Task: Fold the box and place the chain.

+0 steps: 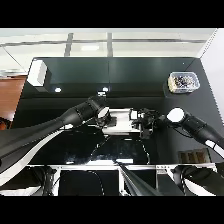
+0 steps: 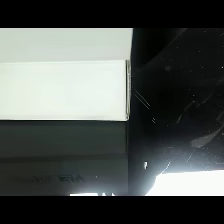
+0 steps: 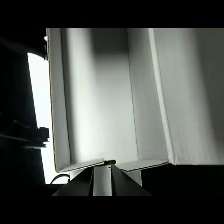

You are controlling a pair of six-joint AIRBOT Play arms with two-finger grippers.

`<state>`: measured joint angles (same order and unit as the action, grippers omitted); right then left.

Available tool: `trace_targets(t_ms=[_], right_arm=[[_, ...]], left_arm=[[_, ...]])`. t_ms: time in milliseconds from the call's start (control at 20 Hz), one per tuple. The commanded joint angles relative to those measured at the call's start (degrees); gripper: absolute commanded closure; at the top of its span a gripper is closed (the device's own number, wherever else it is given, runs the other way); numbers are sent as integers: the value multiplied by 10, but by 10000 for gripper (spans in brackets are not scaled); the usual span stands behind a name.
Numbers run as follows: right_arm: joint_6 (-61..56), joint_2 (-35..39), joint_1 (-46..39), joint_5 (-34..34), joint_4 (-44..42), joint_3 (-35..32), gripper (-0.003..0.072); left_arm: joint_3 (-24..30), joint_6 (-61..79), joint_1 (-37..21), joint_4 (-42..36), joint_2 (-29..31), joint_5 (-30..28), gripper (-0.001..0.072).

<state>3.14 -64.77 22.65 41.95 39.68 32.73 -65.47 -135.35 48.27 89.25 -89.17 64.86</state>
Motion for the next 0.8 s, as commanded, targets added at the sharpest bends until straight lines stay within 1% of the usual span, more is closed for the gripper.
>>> trace_targets(t_ms=[0, 150, 300, 350, 400, 450, 500, 550, 600, 650, 700, 750], right_arm=[[1, -7, 3, -7, -54, 0, 564], [2, -26, 7, -7, -95, 0, 563], [1, -42, 11, -4, -107, 0, 563], [1, -44, 10, -8, -107, 0, 508], [0, -45, 10, -20, -107, 0, 311], [0, -45, 10, -25, -107, 0, 290], [0, -45, 10, -25, -107, 0, 420], [0, -45, 10, -26, -107, 0, 394], [-1, -45, 10, -26, -107, 0, 249], [-16, -45, 10, -23, -102, 0, 316], [-40, -43, 10, -21, -83, 0, 455], [-78, -36, 9, -16, -58, 1, 624]], left_arm=[[0, 1, 0, 0, 0, -4, 685], [0, 1, 0, 0, 0, -3, 685], [0, 1, 0, 0, 0, -3, 686], [0, 1, 0, 0, 0, -3, 685], [0, 1, 0, 0, 0, -3, 685], [0, 1, 0, 0, 0, -3, 685], [0, 1, 0, 0, 0, -3, 686], [0, 1, 0, 0, 0, -3, 685], [0, 1, 0, 0, 0, -3, 686], [0, 1, 0, 0, 0, -3, 685], [0, 1, 0, 0, 0, -3, 686], [0, 1, 0, 0, 0, -3, 686]])
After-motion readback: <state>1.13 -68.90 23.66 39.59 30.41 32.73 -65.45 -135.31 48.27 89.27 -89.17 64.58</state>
